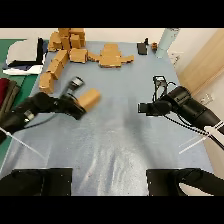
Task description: Fold the box.
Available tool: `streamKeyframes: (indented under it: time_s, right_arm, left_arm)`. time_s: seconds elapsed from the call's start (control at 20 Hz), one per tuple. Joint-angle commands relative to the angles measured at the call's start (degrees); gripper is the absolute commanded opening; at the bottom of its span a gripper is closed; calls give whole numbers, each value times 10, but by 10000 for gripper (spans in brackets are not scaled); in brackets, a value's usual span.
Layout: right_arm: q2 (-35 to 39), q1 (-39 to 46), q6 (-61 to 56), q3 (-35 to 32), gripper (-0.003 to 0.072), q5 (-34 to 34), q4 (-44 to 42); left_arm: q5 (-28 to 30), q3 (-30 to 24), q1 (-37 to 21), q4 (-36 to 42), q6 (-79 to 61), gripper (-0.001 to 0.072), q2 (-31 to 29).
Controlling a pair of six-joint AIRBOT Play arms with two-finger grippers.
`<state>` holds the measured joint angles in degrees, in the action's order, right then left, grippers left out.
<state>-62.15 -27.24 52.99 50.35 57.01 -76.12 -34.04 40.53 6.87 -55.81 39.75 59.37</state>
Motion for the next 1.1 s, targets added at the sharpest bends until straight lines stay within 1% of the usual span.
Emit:
streamKeyframes:
  time_s: [0.0,0.1,0.2,0.35,0.5,0.65,0.85,0.95,1.05]
  right_arm:
    - [-4,0,0,4,8,-9,-2]
    - [-4,0,0,4,8,-9,-2]
    - [-4,0,0,4,8,-9,-2]
    - [-4,0,0,4,8,-9,-2]
    - [-4,0,0,4,8,-14,-2]
    - [-4,0,0,4,8,-25,-2]
    - [-4,0,0,4,8,-46,-2]
    - [-6,0,0,4,8,-48,-2]
    - [-9,0,0,4,8,-49,-2]
  left_arm:
    - [-17,1,-153,-27,64,463,-4]
    - [-20,1,-225,-27,64,463,18]
    - [-21,1,-276,-28,64,463,38]
    - [-19,1,-321,-30,61,464,58]
    - [3,1,-329,-51,61,463,73]
    - [46,1,-329,-51,62,463,90]
    - [89,1,-328,-51,62,463,113]
    - [119,1,-328,-50,62,463,116]
    - [132,1,-328,-48,62,463,116]
